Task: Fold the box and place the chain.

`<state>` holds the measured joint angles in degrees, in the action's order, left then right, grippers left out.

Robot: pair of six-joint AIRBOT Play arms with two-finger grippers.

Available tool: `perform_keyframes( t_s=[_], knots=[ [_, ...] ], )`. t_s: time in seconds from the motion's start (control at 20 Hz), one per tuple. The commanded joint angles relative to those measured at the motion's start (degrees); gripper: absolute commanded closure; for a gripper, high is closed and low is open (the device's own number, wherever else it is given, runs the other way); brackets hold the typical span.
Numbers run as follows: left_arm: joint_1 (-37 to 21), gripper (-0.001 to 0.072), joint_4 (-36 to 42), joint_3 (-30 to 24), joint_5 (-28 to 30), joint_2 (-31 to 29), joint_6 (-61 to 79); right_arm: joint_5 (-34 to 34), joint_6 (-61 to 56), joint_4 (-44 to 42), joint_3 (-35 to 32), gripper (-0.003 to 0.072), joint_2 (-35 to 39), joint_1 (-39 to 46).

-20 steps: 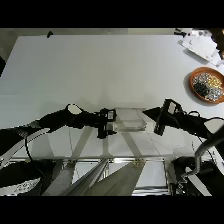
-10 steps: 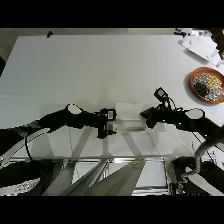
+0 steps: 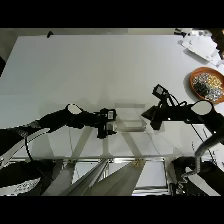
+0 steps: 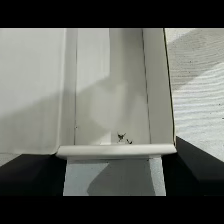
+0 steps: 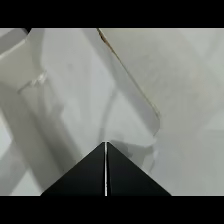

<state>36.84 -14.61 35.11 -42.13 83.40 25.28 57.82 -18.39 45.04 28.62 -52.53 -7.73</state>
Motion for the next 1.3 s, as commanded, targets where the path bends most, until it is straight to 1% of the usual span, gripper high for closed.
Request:
perform_keyframes(
  t_s=[0.0, 0.05, 0.1, 0.15, 0.25, 0.3, 0.35, 0.4, 0.45, 0.5, 0.6, 0.75, 0.9, 1.0, 1.1, 1.2, 1.25],
  knots=[
    [-0.04, 0.0431, 0.00, 0.00, -0.09, -0.02, 0.00, 14.27, -3.65, 20.24, 2.93, 0.0550, 5.07, 0.00],
    [-0.04, 0.0431, 0.00, 0.00, -0.09, -0.02, 0.00, 16.48, -3.76, 24.92, 2.93, 0.0411, 5.51, 0.00],
    [-0.04, 0.0431, 0.00, 0.00, -0.09, -0.02, 0.00, 17.94, -4.15, 27.96, 2.91, 0.0347, 5.40, 0.00],
    [-0.04, 0.0431, 0.00, 0.00, -0.11, -0.02, 0.00, 17.59, -4.11, 28.68, 2.78, 0.0344, 5.29, 0.00],
    [-0.04, 0.0431, 0.00, 0.00, -0.09, -0.02, 0.00, 12.04, -1.81, 23.78, 2.08, 0.0341, 4.59, -0.02],
    [-0.04, 0.0431, 0.00, 0.00, -0.09, -0.02, 0.00, 8.63, 1.01, 21.20, 1.57, 0.0318, 3.78, -0.07],
    [-0.04, 0.0431, 0.00, 0.00, -0.09, -0.02, 0.00, 4.96, 4.20, 19.54, 0.98, 0.0266, 2.51, -0.07],
    [-0.04, 0.0431, 0.00, 0.00, -0.11, -0.02, 0.00, 2.80, 6.40, 19.37, 0.85, 0.0268, 1.11, -0.07],
    [-0.04, 0.0431, 0.00, 0.00, -0.09, -0.02, 0.00, 2.05, 7.41, 19.12, 0.85, 0.0282, -0.48, -0.07],
    [-0.04, 0.0431, 0.00, 0.00, -0.09, -0.02, 0.00, 2.43, 8.39, 18.56, 0.85, 0.0294, -1.86, -0.07],
    [-0.04, 0.0431, 0.00, 0.00, -0.09, -0.02, 0.00, 2.84, 8.90, 16.59, 0.74, 0.0346, -4.66, -0.09],
    [-0.04, 0.0431, 0.00, 0.00, -0.09, -0.02, 0.00, 1.38, 13.14, 15.54, 0.66, 0.0346, -8.17, -2.36],
    [-0.04, 0.0431, 0.00, 0.00, -0.09, -0.02, 0.00, -3.04, 13.81, 15.58, 0.66, 0.0349, -10.01, -8.48],
    [-0.04, 0.0431, 0.00, 0.00, -0.09, -0.02, 0.00, -6.95, 13.75, 15.54, 0.66, 0.0354, -10.10, -10.86],
    [-0.04, 0.0431, 0.00, 0.00, -0.09, -0.02, 0.00, -8.22, 13.77, 15.69, 0.66, 0.0421, -10.10, -11.13],
    [-0.04, 0.0431, 0.00, 0.00, -0.09, -0.02, 0.00, -7.78, 13.64, 15.63, 0.66, 0.0520, -10.10, -11.15],
    [-0.04, 0.0431, 0.00, 0.00, -0.09, -0.02, 0.00, -7.61, 13.09, 14.99, 0.66, 0.0521, -10.10, -11.15]
  ],
)
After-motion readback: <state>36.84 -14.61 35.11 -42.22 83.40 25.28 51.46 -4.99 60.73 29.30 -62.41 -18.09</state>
